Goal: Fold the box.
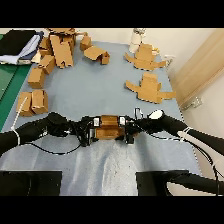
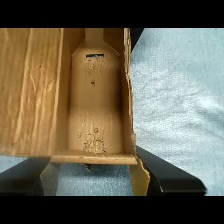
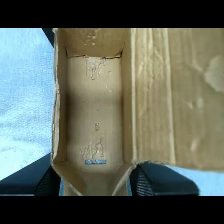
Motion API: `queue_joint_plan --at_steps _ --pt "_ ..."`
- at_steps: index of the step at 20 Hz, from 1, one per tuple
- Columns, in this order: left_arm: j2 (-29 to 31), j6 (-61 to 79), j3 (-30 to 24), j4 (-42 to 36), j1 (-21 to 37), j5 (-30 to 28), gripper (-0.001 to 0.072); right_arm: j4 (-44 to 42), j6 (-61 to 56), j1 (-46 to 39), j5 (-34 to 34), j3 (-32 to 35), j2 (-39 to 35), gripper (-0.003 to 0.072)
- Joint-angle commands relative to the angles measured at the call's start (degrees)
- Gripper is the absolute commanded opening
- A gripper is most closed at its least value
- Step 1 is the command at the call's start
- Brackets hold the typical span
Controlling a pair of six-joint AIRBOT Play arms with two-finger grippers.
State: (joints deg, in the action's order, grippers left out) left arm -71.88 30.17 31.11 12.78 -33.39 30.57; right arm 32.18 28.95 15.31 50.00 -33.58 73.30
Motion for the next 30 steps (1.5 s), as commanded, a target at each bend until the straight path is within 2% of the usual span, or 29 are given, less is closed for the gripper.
queue_joint_plan --at_steps 1,28,29,30 --pt "-0.2 -0.2 0.0 2.3 -0.3 -0.7 0.0591 -0.1 0.0 0.2 0.0 0.0 0.0 0.056" --pt "-0.2 -0.2 0.0 2.2 -0.2 -1.9 0.0591 0.4 0.0 0.1 0.0 0.0 0.0 0.0565" --pt "-0.2 -0.2 0.0 2.2 -0.2 -1.9 0.0591 0.6 0.0 0.1 -0.1 0.0 0.0 0.057" --pt "-0.2 -0.2 0.0 2.2 -0.2 -1.9 0.0591 0.8 0.0 0.1 -0.3 0.0 0.0 0.0627"
